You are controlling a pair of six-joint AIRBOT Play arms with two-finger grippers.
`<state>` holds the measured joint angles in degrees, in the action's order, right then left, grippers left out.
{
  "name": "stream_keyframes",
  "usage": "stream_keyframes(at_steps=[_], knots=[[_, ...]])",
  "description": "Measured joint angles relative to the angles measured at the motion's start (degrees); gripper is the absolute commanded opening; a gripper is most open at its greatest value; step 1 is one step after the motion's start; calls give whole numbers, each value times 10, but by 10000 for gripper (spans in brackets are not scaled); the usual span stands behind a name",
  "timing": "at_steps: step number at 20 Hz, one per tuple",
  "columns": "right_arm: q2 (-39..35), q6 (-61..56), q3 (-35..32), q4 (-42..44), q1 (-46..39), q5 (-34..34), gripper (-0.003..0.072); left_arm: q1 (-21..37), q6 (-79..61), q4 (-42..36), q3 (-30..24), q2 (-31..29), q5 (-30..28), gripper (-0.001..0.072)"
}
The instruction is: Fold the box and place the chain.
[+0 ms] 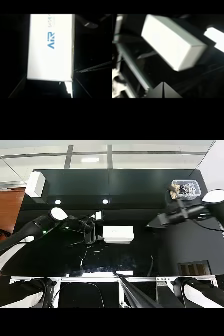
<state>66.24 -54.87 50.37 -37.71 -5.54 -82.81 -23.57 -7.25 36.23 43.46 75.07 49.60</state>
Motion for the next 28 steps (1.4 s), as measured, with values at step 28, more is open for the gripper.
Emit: stream_keyframes(at_steps=[28], knots=[[-57, -2, 3, -60, -76, 74, 17, -125, 156, -9, 180, 149, 47, 711]])
